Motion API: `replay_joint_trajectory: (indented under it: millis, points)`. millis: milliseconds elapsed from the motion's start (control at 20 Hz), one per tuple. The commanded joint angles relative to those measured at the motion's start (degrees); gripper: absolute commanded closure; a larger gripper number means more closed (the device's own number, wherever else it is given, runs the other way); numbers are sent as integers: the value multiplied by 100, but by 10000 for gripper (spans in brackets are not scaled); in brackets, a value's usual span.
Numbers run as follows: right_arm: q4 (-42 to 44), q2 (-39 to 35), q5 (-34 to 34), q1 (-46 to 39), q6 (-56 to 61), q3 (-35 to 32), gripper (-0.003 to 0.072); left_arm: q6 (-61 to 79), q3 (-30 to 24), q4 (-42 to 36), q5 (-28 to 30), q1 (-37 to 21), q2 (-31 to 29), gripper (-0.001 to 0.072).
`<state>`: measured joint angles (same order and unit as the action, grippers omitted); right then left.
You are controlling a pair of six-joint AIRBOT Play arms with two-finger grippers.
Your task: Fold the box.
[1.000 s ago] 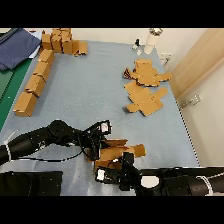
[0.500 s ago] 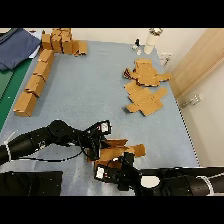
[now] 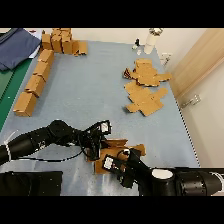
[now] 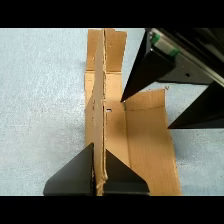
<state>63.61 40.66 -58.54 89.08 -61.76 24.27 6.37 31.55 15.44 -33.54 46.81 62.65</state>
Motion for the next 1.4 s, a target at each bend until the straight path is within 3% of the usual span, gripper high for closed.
replay_joint_trajectory:
  millis: [0, 200, 350, 650, 850, 1050, 1350]
  points:
    - [94, -175, 352, -144, -295, -216, -30, 2, 7, 0, 2, 0, -2, 697]
    - [638, -219, 293, 181, -1145, -229, -30, 2, 7, 0, -4, 0, -2, 698]
    - [708, -350, 299, 599, -1115, -452, -30, 2, 4, 0, -2, 0, -2, 698]
    - [-664, -356, 369, 610, -758, -800, -30, 2, 7, 0, -2, 0, -2, 698]
    - [-697, -358, 407, 610, -649, -839, -29, 2, 7, 0, 0, 0, -2, 697]
    - [-1145, -490, 356, 610, 192, -837, -29, 2, 7, 0, 0, 0, -2, 698]
    - [-1429, -1108, -387, 610, 734, -789, -29, 2, 4, 0, -2, 0, -2, 698]
